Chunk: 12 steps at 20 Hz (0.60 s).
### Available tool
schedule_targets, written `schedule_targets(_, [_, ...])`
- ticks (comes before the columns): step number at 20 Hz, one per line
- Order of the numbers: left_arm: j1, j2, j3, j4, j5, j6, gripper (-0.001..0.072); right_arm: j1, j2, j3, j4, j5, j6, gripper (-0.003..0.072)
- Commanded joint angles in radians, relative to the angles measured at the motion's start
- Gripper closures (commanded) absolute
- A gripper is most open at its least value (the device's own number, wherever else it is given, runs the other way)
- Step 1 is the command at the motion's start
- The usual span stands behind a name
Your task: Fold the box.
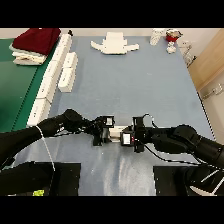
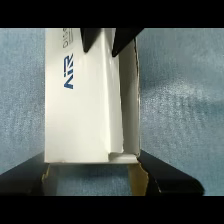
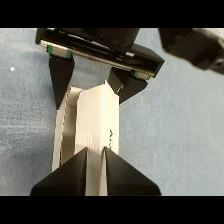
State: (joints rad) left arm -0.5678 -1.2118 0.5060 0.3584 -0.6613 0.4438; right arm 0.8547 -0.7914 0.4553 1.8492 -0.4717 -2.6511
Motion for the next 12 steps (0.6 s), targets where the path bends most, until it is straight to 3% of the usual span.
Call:
schedule_targets(1, [0.000,0.000,0.001,0.001,-0.001,0.002,0.0254,0.002,-0.011,0.001,0.007,0.000,0.006,0.0546])
schedule_targets(12, [0.000,0.000,0.001,0.001,-0.001,0.002,0.0255,0.002,-0.014,0.000,0.071,-0.067,0.006,0.0537])
